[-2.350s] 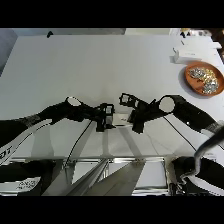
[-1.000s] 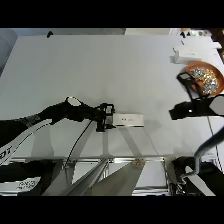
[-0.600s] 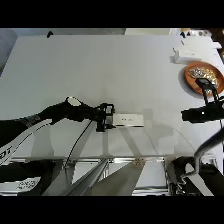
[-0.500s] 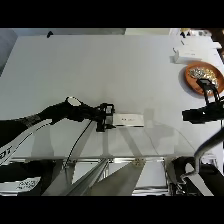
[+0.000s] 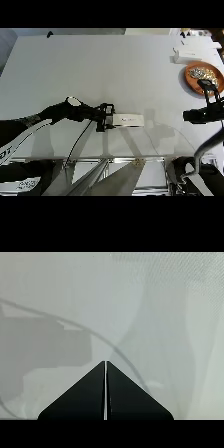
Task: Fold the box and place the chain.
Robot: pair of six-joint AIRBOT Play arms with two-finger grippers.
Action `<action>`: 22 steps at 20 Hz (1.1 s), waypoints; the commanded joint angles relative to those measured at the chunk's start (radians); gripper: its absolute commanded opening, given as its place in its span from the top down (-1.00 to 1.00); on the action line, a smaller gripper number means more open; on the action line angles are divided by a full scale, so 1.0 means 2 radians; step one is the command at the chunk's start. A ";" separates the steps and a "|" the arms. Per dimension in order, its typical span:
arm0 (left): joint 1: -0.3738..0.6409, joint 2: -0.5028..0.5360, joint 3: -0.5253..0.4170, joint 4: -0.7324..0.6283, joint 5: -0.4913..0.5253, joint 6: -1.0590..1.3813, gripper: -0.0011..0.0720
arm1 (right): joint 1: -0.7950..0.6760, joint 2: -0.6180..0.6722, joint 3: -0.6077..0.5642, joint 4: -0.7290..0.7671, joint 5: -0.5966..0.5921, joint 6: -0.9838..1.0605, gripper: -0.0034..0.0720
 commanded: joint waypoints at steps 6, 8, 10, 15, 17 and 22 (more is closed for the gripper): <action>0.019 0.075 0.000 0.015 -0.013 -0.056 0.96 | 0.000 0.001 0.000 0.000 0.000 0.000 0.85; 0.042 0.132 0.000 0.036 -0.011 -0.128 0.96 | 0.000 0.000 0.000 0.000 0.000 0.000 0.85; 0.076 0.194 0.000 0.054 0.001 -0.203 0.96 | 0.000 0.001 0.000 0.000 0.000 0.000 0.85; 0.212 0.335 0.000 0.154 0.005 -0.350 0.96 | 0.000 0.001 0.000 0.000 0.000 0.000 0.85; 0.276 0.383 0.000 0.199 0.008 -0.415 0.96 | 0.000 0.001 0.000 0.000 0.000 0.000 0.85; 0.399 0.445 0.000 0.333 0.006 -0.622 0.96 | 0.000 0.001 0.000 0.000 0.000 0.000 0.85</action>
